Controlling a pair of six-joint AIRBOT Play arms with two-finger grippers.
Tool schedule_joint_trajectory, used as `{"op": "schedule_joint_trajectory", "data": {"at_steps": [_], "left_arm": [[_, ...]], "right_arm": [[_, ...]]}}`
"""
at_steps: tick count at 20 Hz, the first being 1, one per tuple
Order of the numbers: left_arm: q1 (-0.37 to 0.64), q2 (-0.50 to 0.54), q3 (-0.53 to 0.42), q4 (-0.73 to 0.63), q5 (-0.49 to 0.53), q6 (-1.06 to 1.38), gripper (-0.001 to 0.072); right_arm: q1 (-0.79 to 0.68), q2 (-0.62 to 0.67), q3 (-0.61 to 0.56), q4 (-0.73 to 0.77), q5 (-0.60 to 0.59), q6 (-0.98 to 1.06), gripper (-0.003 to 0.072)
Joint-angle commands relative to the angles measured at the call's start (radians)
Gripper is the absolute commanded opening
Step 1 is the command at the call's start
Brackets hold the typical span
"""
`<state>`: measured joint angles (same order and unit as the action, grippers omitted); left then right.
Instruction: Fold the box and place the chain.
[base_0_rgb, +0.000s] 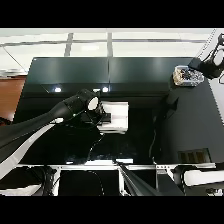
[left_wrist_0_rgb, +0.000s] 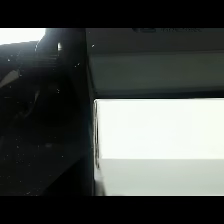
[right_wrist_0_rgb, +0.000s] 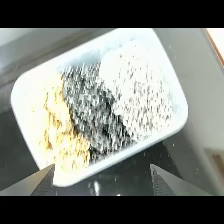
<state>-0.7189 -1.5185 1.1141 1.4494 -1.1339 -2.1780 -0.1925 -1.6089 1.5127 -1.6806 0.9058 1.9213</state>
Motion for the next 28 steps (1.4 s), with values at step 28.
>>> {"op": "schedule_joint_trajectory", "data": {"at_steps": [28], "left_arm": [[0.001, 0.001, 0.001, 0.0, 0.0, 0.0, 0.0029]], "right_arm": [[-0.051, -0.371, 0.391, 0.306, 0.195, 0.127, 0.0539]]}}
